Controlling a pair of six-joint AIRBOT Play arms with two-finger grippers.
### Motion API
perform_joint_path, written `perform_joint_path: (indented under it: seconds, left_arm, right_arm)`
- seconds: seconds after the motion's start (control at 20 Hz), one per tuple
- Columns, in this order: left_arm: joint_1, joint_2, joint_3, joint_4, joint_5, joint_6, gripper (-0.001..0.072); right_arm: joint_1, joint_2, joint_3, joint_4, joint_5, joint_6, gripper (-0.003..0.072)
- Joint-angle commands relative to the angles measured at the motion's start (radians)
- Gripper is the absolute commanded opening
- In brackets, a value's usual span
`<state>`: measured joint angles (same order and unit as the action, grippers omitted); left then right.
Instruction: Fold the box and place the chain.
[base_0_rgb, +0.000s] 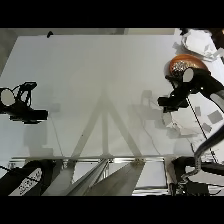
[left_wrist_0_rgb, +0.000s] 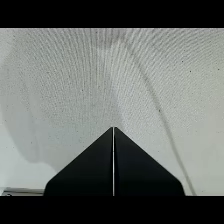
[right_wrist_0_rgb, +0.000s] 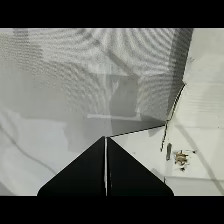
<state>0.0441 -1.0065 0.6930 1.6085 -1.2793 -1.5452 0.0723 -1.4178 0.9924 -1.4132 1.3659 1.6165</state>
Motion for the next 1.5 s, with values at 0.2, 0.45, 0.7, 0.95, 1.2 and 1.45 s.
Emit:
perform_joint_path:
  seconds: [0.2, 0.45, 0.7, 0.95, 1.2, 1.45]
  left_arm:
    - [0.000, 0.000, 0.000, 0.000, 0.000, 0.000, 0.0011]
    - [0.000, 0.000, 0.000, 0.000, 0.000, 0.000, 0.0011]
    - [0.000, 0.000, 0.000, 0.000, 0.000, 0.000, 0.0011]
    - [0.000, 0.000, 0.000, 0.000, 0.000, 0.000, 0.0011]
    - [0.000, 0.000, 0.000, 0.000, 0.000, 0.000, 0.0011]
    - [0.000, 0.000, 0.000, 0.000, 0.000, 0.000, 0.0011]
  right_arm:
    - [-0.002, 0.001, 0.015, -0.003, 0.014, -0.036, 0.0020]
    - [-0.151, 0.001, 0.273, -0.187, 0.251, -0.175, 0.0019]
    - [-0.431, -0.002, 0.351, -0.280, 0.212, -0.183, 0.0426]
    - [-0.645, -0.002, 0.351, 0.109, 0.200, -0.329, 0.0481]
    - [-0.678, -0.005, 0.363, -0.082, 0.169, -0.381, 0.0492]
    - [-0.767, -0.066, 0.364, -0.212, 0.187, -0.357, 0.0539]
